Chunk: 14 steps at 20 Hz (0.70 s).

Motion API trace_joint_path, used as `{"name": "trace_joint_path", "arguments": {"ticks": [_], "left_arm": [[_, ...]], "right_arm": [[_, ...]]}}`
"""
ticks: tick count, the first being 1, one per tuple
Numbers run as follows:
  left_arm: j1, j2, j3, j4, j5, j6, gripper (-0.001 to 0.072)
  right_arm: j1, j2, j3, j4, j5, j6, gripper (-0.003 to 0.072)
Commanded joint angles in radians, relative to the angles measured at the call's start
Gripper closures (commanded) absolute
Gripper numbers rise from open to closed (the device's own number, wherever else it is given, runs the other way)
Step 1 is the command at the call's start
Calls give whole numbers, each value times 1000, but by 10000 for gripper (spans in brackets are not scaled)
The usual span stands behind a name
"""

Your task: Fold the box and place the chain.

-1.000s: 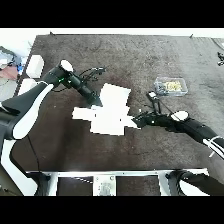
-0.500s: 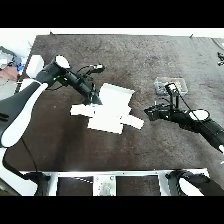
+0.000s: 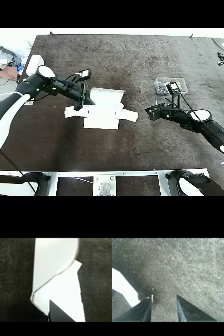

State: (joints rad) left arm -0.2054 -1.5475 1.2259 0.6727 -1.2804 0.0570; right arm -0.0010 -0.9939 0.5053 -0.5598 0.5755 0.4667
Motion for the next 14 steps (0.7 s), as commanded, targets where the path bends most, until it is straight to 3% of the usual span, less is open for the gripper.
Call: {"name": "trace_joint_path", "arguments": {"ticks": [1, 6, 14], "left_arm": [[39, 10, -24, 1, 18, 82, 703], [39, 8, -66, 83, 92, 92, 703], [14, 8, -66, 126, 117, 90, 702]], "right_arm": [[0, 1, -1, 22, 0, 0, 333], [0, 0, -1, 33, 0, 0, 333], [0, 0, -1, 41, 3, 0, 334]]}}
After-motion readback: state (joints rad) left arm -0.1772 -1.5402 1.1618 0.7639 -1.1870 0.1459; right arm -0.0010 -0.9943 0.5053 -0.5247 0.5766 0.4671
